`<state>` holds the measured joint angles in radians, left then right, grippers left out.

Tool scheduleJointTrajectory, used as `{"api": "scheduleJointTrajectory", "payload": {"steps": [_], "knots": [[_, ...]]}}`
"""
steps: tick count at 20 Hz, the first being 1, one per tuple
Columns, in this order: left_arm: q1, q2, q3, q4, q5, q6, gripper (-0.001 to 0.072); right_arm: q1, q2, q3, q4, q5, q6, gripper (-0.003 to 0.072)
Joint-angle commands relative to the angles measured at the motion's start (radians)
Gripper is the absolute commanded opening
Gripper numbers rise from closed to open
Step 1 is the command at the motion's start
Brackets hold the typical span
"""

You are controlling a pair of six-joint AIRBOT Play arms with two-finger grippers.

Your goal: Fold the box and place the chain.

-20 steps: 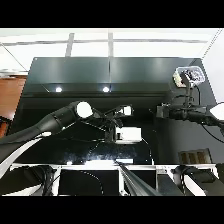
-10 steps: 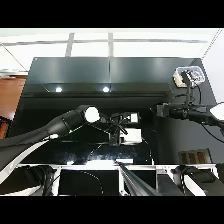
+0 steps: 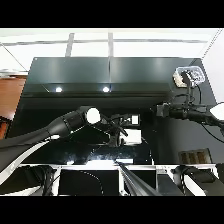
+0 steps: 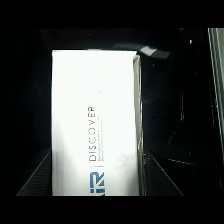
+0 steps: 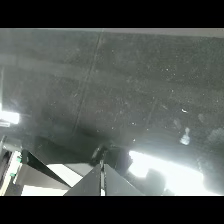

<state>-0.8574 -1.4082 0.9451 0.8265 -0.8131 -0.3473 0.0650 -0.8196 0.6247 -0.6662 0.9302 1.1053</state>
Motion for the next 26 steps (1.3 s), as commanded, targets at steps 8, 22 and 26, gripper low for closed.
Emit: {"api": "scheduleJointTrajectory", "payload": {"steps": [8,22,26], "knots": [[-0.037,-0.083,0.002,0.079,0.076,-0.073,0.0698,-0.001,0.0,0.0,0.0,-0.016,0.0,0.0034],[0.766,0.002,0.169,0.313,-0.005,-0.545,0.0298,-0.001,0.0,0.0,0.004,-0.036,0.002,0.0034],[1.052,-0.254,0.497,0.437,-0.162,-0.755,0.0298,-0.001,0.0,0.0,0.005,-0.011,0.002,0.0034]]}}
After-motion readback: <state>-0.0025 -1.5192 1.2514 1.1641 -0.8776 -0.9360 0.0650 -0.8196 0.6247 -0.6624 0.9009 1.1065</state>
